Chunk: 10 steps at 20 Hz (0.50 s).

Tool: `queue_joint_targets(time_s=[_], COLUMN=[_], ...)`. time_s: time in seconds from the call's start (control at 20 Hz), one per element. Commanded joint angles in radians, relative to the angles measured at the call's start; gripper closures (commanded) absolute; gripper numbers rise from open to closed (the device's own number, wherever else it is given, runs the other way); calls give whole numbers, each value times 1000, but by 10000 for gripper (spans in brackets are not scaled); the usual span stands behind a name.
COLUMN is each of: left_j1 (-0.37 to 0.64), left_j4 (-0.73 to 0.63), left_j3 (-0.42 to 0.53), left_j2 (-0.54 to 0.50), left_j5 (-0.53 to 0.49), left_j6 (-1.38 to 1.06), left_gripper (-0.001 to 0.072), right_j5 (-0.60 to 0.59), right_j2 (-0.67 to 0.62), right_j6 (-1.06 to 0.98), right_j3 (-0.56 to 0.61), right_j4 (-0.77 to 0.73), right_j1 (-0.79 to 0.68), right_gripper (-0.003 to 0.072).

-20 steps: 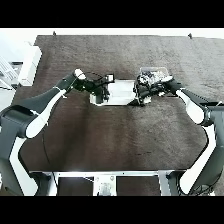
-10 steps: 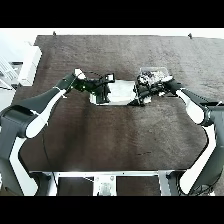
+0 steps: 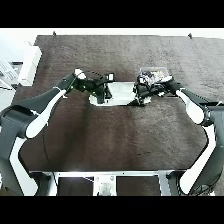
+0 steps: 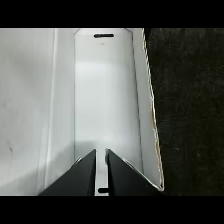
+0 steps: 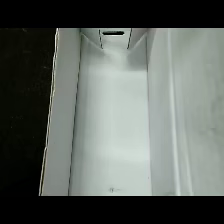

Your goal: Fold the box and place the chain.

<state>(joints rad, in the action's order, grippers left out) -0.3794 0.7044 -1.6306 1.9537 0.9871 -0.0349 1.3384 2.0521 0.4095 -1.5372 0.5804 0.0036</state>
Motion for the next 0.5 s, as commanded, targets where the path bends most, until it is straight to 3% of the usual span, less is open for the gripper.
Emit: queue_joint_targets(time_s=[0.0,0.05,0.45], left_j1=[10,20,183], left_j4=[24,26,-56], left_j3=[-1,0,-1], left_j2=[0,-1,-61], left_j5=[10,35,280], left_j6=[0,-2,-2], left_gripper=[602,687,690], right_j5=[-2,-2,-2], right_j2=[0,0,0], right_j6=[-1,-1,-1], right_j3=[0,0,0], right_j4=[-1,-1,-1], right_j1=[0,0,0], right_gripper=[100,99,99])
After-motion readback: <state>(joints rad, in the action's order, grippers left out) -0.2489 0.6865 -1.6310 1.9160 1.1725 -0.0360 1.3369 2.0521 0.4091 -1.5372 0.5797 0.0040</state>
